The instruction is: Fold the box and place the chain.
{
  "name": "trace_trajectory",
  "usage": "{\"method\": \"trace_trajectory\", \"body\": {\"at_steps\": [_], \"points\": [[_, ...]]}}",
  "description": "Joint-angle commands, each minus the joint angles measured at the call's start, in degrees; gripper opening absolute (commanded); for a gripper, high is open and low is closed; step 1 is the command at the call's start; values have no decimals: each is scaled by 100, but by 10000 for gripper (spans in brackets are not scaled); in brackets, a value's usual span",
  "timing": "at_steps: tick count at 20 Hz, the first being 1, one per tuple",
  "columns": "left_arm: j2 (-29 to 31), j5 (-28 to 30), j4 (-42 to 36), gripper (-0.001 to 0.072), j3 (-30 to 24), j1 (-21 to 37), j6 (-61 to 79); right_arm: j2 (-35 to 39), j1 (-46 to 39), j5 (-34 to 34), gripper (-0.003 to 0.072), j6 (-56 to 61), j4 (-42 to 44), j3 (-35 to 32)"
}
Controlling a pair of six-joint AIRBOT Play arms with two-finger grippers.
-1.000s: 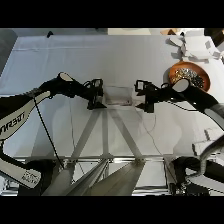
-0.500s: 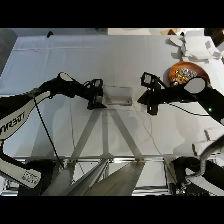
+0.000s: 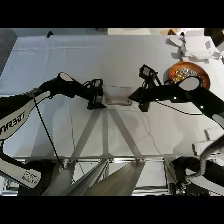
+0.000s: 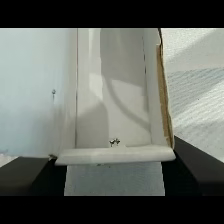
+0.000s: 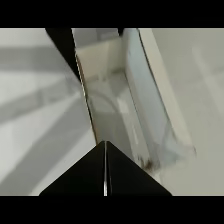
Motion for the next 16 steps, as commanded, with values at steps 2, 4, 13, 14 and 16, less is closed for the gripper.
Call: {"method": "trace_trajectory", "body": {"at_steps": [2, 4, 13, 14, 16], "points": [[-4, 0, 0, 213, -2, 0, 2, -752, -179, -350, 8, -964, 1637, 7], [-4, 2, 0, 213, -2, 0, 2, -1060, -363, -688, 8, -1215, 2153, 7], [-4, 2, 0, 213, -2, 0, 2, -1878, -562, -713, 9, -1784, 2684, 7], [-4, 2, 0, 213, -2, 0, 2, -1812, -562, -697, 9, -1790, 2671, 7], [-4, 2, 0, 213, -2, 0, 2, -1602, -562, -531, 9, -1786, 2465, 7]]}}
